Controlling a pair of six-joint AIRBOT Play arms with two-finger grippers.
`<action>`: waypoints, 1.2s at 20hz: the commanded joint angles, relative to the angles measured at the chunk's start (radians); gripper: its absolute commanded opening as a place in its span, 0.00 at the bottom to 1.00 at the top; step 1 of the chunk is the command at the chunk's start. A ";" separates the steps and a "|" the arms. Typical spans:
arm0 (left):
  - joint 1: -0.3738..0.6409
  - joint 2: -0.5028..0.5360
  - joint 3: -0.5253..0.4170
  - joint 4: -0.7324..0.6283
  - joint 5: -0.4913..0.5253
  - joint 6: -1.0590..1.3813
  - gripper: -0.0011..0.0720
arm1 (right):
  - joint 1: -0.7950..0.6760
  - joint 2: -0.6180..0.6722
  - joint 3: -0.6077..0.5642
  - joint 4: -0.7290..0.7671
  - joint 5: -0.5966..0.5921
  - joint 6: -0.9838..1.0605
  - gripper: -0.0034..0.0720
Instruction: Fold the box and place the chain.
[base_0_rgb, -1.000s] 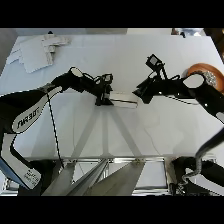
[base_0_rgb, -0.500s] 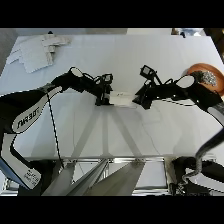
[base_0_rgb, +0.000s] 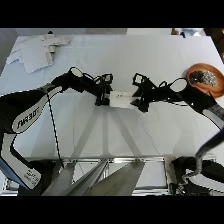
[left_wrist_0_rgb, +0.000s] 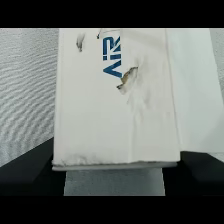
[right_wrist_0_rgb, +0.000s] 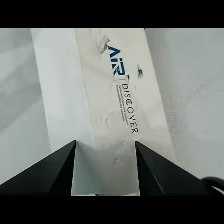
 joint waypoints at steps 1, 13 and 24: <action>0.000 0.000 0.000 0.000 0.000 0.001 0.55 | 0.026 -0.001 -0.027 -0.014 -0.055 -0.069 0.60; 0.000 0.000 0.000 0.000 0.000 0.000 0.55 | 0.055 0.066 -0.027 -0.013 -0.204 -0.081 0.60; 0.000 0.000 0.000 0.000 0.000 0.001 0.55 | 0.055 0.083 -0.027 -0.014 -0.204 -0.082 0.46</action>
